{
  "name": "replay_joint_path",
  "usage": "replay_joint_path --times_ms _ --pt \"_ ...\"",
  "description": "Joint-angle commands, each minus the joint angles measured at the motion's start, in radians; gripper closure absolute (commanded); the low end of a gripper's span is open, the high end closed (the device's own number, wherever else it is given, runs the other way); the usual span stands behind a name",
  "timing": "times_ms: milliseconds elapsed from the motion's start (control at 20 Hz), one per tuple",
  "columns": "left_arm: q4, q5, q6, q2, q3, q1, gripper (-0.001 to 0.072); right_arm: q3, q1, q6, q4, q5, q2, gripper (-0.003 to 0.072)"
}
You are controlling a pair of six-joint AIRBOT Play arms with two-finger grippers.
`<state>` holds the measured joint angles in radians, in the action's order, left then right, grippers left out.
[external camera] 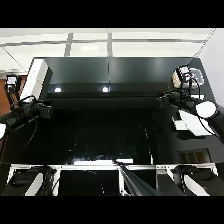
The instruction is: Fold the box and place the chain.
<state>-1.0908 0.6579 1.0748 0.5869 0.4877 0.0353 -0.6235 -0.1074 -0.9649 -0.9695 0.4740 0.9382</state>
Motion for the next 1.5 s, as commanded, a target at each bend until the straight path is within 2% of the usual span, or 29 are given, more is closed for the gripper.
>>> replay_joint_path --times_ms 0,450,600,650,850,900,950,1000,1050,1200,1300,1400,1450 --pt "0.0 0.0 0.0 -0.001 0.0 0.0 0.0678 0.0 -0.001 0.0 0.0 0.0 0.0 0.0673" --pt "0.004 -0.005 0.0 -0.001 0.0 0.0 0.0678 0.0 -0.001 0.0 0.0 0.0 0.0 0.0673" --pt "0.005 -0.069 0.006 0.001 0.0 0.0 0.0678 0.0 -0.001 -0.001 0.002 0.0 0.0 0.0673" --pt "0.027 -0.077 0.011 0.003 -0.001 -0.003 0.0678 0.0 -0.001 -0.001 0.026 -0.001 0.0 0.0672" --pt "0.274 -0.083 0.01 0.077 -0.001 -0.007 0.0665 0.0 -0.004 0.0 0.259 -0.079 0.009 0.0672" --pt "0.308 -0.082 0.01 0.118 -0.001 -0.017 0.0435 0.0 -0.011 0.0 0.272 -0.14 0.027 0.0655" --pt "0.325 -0.075 0.01 0.16 -0.001 -0.035 0.0061 0.0 -0.016 -0.001 0.275 -0.185 0.051 0.0411" --pt "0.341 -0.058 0.011 0.202 0.002 -0.056 -0.0001 0.0 -0.016 -0.003 0.312 -0.191 0.082 -0.0034" --pt "0.345 -0.023 0.011 0.246 0.013 -0.077 -0.0001 0.0 -0.016 0.001 0.331 -0.182 0.111 -0.0034" --pt "0.332 0.076 0.023 0.34 0.072 -0.103 -0.0001 -0.056 0.078 -0.072 0.227 -0.058 0.166 -0.0034" --pt "0.213 0.13 0.167 0.362 0.122 -0.096 -0.0001 -0.164 0.261 -0.235 -0.006 0.01 0.194 -0.0034" --pt "0.065 0.207 0.327 0.364 0.159 -0.091 0.0 -0.3 0.478 -0.406 -0.273 0.132 0.25 -0.0034" --pt "0.033 0.243 0.364 0.364 0.167 -0.09 0.0 -0.361 0.583 -0.467 -0.356 0.201 0.285 -0.0034"
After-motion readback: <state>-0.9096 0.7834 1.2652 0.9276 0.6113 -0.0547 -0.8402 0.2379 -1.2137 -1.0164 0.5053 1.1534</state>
